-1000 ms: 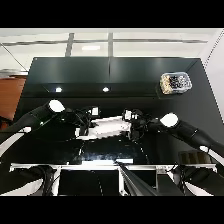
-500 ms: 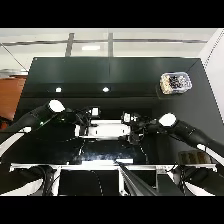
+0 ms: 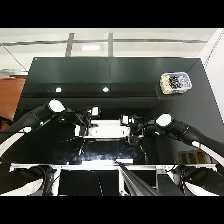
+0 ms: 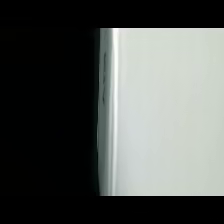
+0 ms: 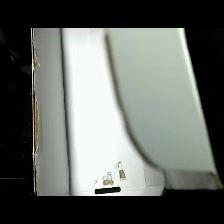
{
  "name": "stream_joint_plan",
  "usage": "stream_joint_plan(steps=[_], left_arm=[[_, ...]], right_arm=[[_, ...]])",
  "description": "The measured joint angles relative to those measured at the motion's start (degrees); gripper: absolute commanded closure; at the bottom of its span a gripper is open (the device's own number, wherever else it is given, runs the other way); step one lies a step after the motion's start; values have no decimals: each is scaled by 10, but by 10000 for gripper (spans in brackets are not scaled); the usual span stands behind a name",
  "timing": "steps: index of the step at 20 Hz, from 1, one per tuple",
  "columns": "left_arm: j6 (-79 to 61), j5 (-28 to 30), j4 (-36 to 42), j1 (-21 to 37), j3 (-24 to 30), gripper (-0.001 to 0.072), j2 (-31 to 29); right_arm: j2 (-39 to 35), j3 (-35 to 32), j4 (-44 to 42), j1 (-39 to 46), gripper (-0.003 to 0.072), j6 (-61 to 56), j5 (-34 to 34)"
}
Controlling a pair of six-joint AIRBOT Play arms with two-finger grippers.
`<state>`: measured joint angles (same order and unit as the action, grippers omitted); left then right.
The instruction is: Fold the box and place the chain.
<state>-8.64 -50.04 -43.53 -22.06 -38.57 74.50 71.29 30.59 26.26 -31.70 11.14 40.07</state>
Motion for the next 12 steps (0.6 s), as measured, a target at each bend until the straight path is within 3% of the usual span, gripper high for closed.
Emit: stream_joint_plan(steps=[12], left_arm=[[2,-2,0,0,0,680,0]], right_arm=[[6,0,58,-27,-24,-58,-54]])
